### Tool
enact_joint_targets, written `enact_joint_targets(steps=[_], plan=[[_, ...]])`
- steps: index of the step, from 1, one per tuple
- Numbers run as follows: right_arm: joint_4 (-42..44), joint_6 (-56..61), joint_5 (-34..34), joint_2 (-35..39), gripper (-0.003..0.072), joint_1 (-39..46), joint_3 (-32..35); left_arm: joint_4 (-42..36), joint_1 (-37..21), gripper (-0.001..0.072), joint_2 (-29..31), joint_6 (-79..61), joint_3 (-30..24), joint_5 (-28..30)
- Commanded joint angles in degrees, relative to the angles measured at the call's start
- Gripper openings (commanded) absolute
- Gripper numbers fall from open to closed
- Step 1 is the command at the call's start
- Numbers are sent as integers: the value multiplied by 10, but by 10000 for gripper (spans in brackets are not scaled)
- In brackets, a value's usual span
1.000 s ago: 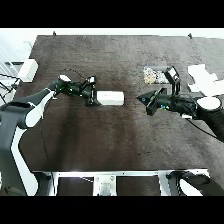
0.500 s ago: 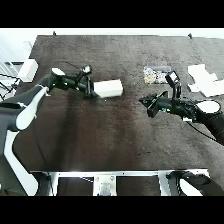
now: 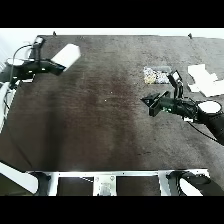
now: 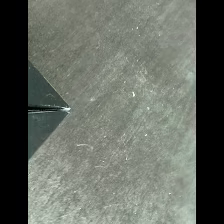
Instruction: Fold the box and place the chain.
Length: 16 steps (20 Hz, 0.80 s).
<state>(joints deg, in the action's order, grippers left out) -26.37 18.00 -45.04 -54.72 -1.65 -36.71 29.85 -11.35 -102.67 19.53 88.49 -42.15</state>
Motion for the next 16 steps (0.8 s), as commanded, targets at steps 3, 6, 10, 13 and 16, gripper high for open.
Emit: enact_joint_targets(steps=[3,6,10,13,16], plan=[[9,0,8,-3,8,0,3,45,-44,14,6,74,-54,180],[10,0,9,-3,8,0,3,45,-45,16,5,75,-96,268],[19,0,9,-3,8,0,3,42,-44,17,-29,76,-97,263],[29,0,11,-3,8,0,3,37,-44,17,-30,75,-97,262],[31,0,11,-3,8,0,3,38,-44,18,-32,76,-98,242]])
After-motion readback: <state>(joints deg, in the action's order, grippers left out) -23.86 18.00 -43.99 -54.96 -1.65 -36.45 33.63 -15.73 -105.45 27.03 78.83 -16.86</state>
